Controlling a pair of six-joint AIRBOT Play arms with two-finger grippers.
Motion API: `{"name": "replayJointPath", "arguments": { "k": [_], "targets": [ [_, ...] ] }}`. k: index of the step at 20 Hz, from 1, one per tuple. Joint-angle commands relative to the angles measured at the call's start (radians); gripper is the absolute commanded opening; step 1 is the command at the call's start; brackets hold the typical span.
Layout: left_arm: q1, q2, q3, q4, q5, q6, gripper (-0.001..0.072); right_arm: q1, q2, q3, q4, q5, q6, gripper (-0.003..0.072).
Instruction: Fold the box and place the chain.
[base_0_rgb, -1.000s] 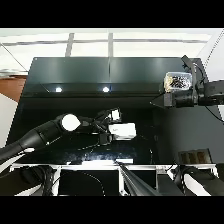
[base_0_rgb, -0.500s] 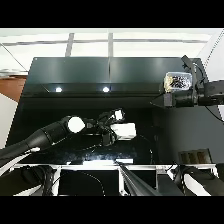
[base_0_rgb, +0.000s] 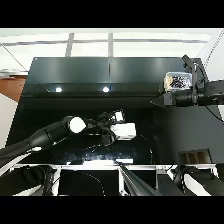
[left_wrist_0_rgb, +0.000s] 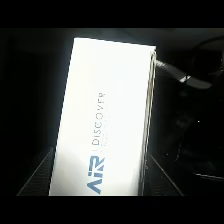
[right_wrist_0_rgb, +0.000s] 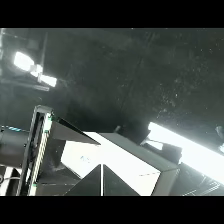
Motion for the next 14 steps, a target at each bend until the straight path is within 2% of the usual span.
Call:
{"name": "replayJointPath", "arguments": {
  "k": [1, 14],
  "targets": [
    [-0.001, -0.008, 0.001, 0.007, 0.019, 0.000, 0.0714, -0.001, 0.001, 0.000, 0.000, 0.004, 0.000, 0.0020],
    [-0.022, -0.083, 0.001, 0.007, 0.053, 0.000, 0.0712, -0.001, 0.001, 0.000, 0.000, 0.008, 0.000, 0.0021]
  ]
}}
